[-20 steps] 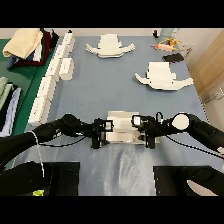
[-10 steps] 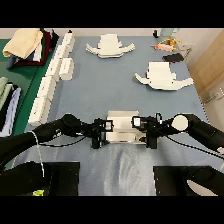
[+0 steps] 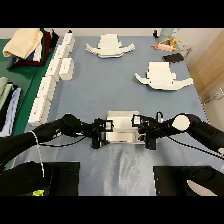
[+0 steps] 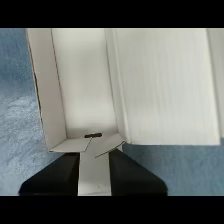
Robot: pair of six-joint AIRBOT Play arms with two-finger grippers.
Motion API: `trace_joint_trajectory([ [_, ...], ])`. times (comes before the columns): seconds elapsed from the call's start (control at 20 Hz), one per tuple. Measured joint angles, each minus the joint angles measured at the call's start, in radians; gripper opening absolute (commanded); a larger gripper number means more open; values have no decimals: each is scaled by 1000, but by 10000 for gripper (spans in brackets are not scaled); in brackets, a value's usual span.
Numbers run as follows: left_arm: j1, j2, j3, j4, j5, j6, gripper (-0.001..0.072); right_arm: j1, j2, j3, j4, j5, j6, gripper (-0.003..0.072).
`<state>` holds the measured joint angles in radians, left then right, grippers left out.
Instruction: Fold the box.
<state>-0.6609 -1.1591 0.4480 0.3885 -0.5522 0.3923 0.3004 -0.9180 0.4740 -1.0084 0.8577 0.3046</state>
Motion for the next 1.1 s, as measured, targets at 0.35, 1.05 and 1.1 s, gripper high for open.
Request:
trace_joint_trajectory([
  [0.35, 0, 0, 0, 0, 0, 0, 525, 30, -38, 0, 90, -37, -59, 402],
  [1.05, 0, 0, 0, 0, 0, 1, 525, 63, -28, 8, 7, -57, 104, 4],
  [1.1, 0, 0, 0, 0, 0, 1, 525, 63, -14, 14, -34, -50, 187, 4],
])
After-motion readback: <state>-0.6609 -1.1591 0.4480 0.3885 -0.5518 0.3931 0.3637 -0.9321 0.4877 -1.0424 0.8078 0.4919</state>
